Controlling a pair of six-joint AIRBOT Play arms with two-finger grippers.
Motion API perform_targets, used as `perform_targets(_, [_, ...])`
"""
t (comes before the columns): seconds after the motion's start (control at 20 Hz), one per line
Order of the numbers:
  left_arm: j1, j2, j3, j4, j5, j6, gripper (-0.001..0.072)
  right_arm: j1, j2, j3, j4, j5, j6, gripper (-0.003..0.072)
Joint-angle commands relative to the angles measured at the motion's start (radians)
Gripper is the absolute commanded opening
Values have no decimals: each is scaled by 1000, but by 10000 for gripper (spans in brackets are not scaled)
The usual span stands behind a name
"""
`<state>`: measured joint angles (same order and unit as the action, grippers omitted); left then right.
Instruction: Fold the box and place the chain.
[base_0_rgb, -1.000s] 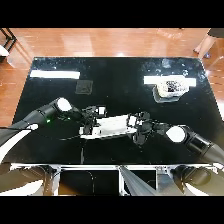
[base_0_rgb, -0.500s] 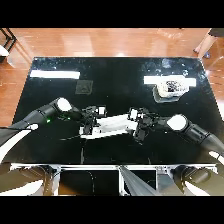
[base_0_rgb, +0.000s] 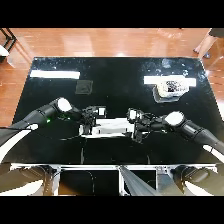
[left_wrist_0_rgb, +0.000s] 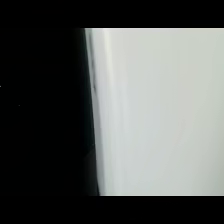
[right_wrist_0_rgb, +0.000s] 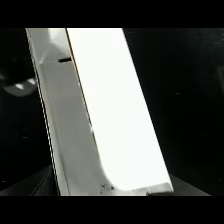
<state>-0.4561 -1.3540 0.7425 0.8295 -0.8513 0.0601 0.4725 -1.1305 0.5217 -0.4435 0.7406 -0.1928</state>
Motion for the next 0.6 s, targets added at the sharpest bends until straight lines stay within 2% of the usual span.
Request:
perform_targets(0.0, [0,1,2,29,2,-26,18,-1,-27,0,19,23,-26,700])
perform_targets(0.55, [0,1,2,29,2,-31,19,8,-108,2,-37,-1,-24,700])
